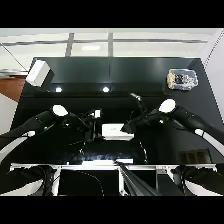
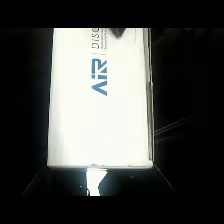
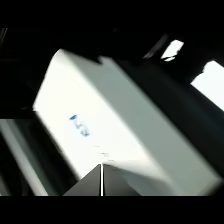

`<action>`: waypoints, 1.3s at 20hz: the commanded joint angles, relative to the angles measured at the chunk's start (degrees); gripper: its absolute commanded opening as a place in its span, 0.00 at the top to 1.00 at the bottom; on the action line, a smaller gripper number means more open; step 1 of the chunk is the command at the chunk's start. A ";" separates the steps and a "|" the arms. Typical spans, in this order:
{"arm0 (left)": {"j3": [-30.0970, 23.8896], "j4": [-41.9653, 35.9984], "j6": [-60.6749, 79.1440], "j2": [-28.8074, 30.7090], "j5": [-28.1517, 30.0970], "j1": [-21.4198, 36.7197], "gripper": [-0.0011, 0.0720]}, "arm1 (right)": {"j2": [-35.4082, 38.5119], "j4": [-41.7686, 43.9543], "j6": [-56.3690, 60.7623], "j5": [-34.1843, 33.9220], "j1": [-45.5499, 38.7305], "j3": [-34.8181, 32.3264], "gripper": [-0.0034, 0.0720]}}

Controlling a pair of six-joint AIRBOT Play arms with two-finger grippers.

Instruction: Fold the box and place the chain.

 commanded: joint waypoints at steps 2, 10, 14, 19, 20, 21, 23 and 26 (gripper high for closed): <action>0.00 0.61 -1.99 0.37 -0.52 1.05 0.00 | 7.34 0.35 -0.02 9.97 -5.20 7.17 0.92; 1.44 13.86 -18.05 13.22 -8.66 1.60 0.00 | 14.78 -0.02 0.72 9.51 -18.58 7.74 0.92; 1.49 10.23 -16.44 14.58 -6.91 -0.26 0.00 | 14.78 -0.04 0.70 9.51 -18.80 7.74 0.92; 2.54 7.87 -15.69 14.19 0.72 -5.88 0.02 | 14.78 -1.84 0.72 10.14 -18.78 7.69 0.92; 2.54 6.97 -15.61 13.88 3.74 -6.95 0.02 | 14.78 -2.69 0.72 9.94 -18.78 7.69 0.92; 2.54 6.27 -15.30 13.27 7.15 -8.24 0.02 | 14.78 -3.45 0.74 9.88 -18.78 7.69 0.92; 3.17 6.08 -13.62 11.17 10.16 -10.49 0.02 | 14.78 -3.69 0.74 9.18 -18.78 7.69 0.92; 6.03 6.03 -13.64 7.50 10.05 -13.49 0.02 | 14.78 -3.69 0.79 8.92 -18.78 7.69 0.92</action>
